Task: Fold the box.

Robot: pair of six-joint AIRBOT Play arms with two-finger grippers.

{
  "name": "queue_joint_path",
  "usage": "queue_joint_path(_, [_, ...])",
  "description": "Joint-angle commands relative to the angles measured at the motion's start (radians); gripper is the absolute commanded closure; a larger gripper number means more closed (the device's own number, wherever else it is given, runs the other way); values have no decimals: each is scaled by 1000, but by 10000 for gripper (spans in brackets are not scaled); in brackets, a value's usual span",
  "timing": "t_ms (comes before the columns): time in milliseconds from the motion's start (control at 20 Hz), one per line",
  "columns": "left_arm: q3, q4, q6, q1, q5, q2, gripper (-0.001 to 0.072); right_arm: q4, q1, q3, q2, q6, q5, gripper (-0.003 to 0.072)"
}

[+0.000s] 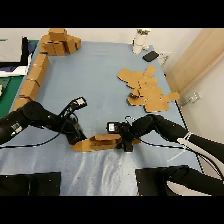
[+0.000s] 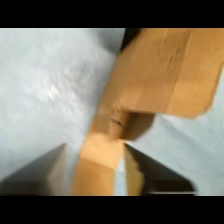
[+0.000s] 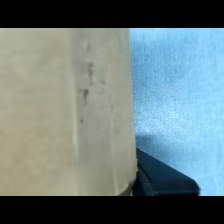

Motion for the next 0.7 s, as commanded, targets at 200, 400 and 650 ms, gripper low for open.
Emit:
queue_joint_path(200, [-89, -285, -601, -191, -18, 10, 696, 1, 1, -1, 0, 0, 2, 190])
queue_joint_path(400, [-95, -610, -461, -254, 412, -55, 696, 0, 1, -1, -1, 0, 2, 190])
queue_joint_path(650, [-94, -699, -402, -254, 669, -117, 696, 1, 1, -1, -1, 2, 1, 190])
